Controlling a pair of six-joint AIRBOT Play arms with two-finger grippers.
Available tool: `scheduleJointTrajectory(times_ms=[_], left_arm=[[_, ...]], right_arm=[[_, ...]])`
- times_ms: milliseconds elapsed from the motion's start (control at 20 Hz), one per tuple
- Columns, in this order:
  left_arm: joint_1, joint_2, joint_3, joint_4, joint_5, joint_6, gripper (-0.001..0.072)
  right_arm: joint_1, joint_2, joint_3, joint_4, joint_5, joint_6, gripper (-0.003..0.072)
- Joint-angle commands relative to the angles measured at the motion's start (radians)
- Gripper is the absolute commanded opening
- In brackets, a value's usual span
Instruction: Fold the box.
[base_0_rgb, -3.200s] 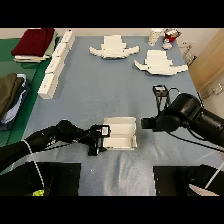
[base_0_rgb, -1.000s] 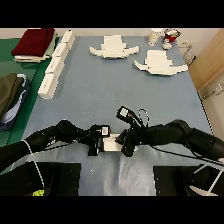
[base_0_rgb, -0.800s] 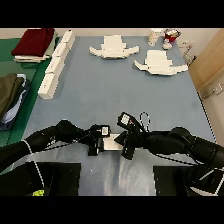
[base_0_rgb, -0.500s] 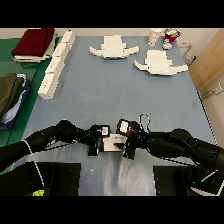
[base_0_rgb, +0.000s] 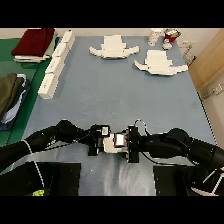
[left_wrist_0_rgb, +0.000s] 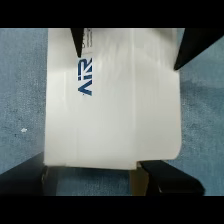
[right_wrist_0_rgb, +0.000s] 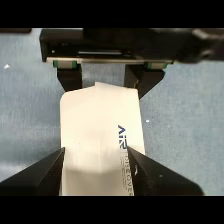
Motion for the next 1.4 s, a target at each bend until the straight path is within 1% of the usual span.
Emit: scheduleJointTrajectory(times_ms=[0, 50, 150, 550, 600, 650, 1350], left_arm=[[0.0, 0.0, 0.0, 0.0, 0.0, 0.0, 0.054], [0.0, 0.0, 0.0, 0.0, 0.0, 0.0, 0.054], [0.0, 0.0, 0.0, 0.0, 0.0, 0.0, 0.054], [0.0, 0.0, 0.0, 0.0, 0.0, 0.0, 0.054], [0.0, 0.0, 0.0, 0.0, 0.0, 0.0, 0.054], [0.0, 0.0, 0.0, 0.0, 0.0, 0.0, 0.054], [0.0, 0.0, 0.0, 0.0, 0.0, 0.0, 0.054]], right_arm=[[0.001, -0.031, 0.002, -0.034, 0.022, -0.035, 0.0584], [0.001, -0.033, 0.004, -0.035, 0.027, -0.046, 0.0581], [0.001, -0.029, 0.009, -0.035, 0.026, -0.065, 0.0517], [0.001, -0.028, 0.023, -0.047, 0.024, -0.084, 0.0507], [0.001, -0.028, 0.023, -0.051, 0.024, -0.084, 0.0417], [0.001, -0.028, 0.023, -0.056, 0.023, -0.084, 0.0362], [0.001, 0.01, 0.023, -0.058, 0.019, -0.084, 0.0356]])
